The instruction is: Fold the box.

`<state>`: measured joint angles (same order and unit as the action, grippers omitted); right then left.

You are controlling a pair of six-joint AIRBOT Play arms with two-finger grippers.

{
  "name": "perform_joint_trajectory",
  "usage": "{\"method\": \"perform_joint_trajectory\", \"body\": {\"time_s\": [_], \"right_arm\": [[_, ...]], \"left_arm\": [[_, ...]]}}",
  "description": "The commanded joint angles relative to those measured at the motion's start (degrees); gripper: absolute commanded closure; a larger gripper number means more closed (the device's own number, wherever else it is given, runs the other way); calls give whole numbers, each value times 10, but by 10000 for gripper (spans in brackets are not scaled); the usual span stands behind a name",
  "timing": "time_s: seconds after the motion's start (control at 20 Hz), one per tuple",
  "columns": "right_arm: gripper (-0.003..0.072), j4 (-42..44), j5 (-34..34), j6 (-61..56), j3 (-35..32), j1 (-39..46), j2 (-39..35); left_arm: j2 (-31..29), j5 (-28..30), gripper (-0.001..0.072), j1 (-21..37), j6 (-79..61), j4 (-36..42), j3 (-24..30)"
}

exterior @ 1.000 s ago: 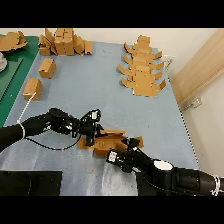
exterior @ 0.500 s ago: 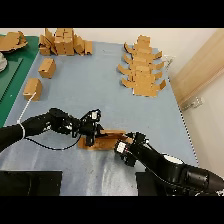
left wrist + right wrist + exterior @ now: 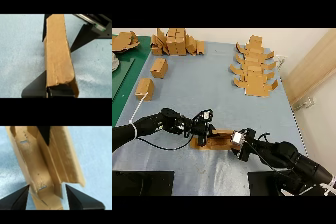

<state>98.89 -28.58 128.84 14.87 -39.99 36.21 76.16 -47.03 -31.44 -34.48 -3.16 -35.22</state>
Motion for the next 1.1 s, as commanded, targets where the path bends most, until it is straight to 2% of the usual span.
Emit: {"method": "perform_joint_trajectory", "body": {"time_s": [0.0, 0.1, 0.2, 0.35, 0.55, 0.75, 1.05], "right_arm": [[-33, 275, -82, 330, 34, 124, 54], [-32, 343, -154, 438, 71, 181, 110], [-32, 336, -200, 437, 109, 198, 168], [-28, 346, -200, 437, 131, 198, 212], [-25, 335, -204, 437, 131, 198, 211], [-24, 289, -239, 437, 131, 196, 213], [-24, 285, -229, 437, 131, 195, 220]], "left_arm": [[0, 0, 695, 0, 0, 0, 0], [0, 0, 694, 0, 0, 0, 0], [0, 0, 695, 0, 0, 0, 0], [0, 0, 695, 0, 0, 0, 0], [0, 0, 695, 0, 0, 0, 0], [0, 0, 695, 0, 0, 0, 0], [0, 0, 695, 0, 0, 0, 0]]}}
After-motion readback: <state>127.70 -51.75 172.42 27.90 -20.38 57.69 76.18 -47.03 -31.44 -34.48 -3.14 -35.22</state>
